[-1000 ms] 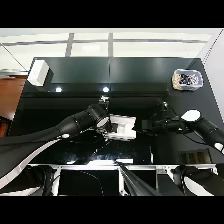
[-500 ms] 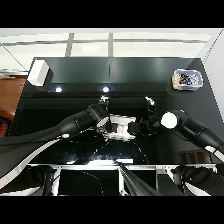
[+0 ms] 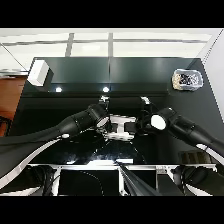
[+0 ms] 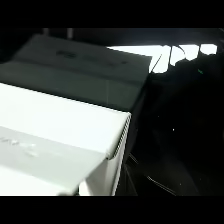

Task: Fold the box and place the chain.

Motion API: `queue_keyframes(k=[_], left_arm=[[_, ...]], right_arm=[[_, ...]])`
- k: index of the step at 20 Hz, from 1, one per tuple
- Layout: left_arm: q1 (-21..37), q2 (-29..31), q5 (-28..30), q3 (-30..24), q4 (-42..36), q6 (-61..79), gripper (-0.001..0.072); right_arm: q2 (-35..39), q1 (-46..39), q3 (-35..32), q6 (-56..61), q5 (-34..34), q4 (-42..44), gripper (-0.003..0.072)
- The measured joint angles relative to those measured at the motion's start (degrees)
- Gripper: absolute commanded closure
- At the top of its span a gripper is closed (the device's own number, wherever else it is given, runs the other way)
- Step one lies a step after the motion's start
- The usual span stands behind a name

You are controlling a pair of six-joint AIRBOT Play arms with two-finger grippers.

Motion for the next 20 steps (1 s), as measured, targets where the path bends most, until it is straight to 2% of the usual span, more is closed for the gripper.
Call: queue_keyframes(k=[1,2,10,11,13,14,15,16,20], left_arm=[[0.0,0.0,0.0,-0.02,0.0,0.0,0.0683],[0.0,0.0,0.0,-0.02,0.0,0.0,0.0683],[0.0,0.0,0.0,-0.02,0.0,0.0,0.0683],[0.0,0.0,0.0,0.0,0.0,0.02,0.0682],[0.0,0.0,0.0,-0.02,0.0,0.0,0.0683],[0.0,0.0,0.0,0.0,0.0,0.0,0.0682],[0.0,0.0,0.0,0.0,0.0,-0.04,0.0683],[0.0,0.0,0.0,-0.02,0.0,-0.07,0.0683],[0.0,0.0,0.11,-0.02,0.0,0.09,0.0683]], right_arm=[[-1.16,0.59,0.85,1.2,0.9,-1.2,0.0388],[-2.23,1.18,1.64,2.45,1.75,-2.47,0.0446],[-6.45,3.56,4.37,10.78,5.14,-7.48,0.0447],[-6.82,3.61,4.55,11.74,5.25,-7.82,0.0494],[-7.85,3.72,5.25,13.11,5.55,-8.31,0.0497],[-8.39,3.72,5.7,13.57,5.77,-8.41,0.0557],[-8.83,3.74,6.19,14.16,5.88,-8.46,0.0557],[-9.11,3.78,6.58,14.6,6.1,-8.52,0.0633],[-9.7,3.8,7.54,15.56,7.13,-8.76,0.0636]])
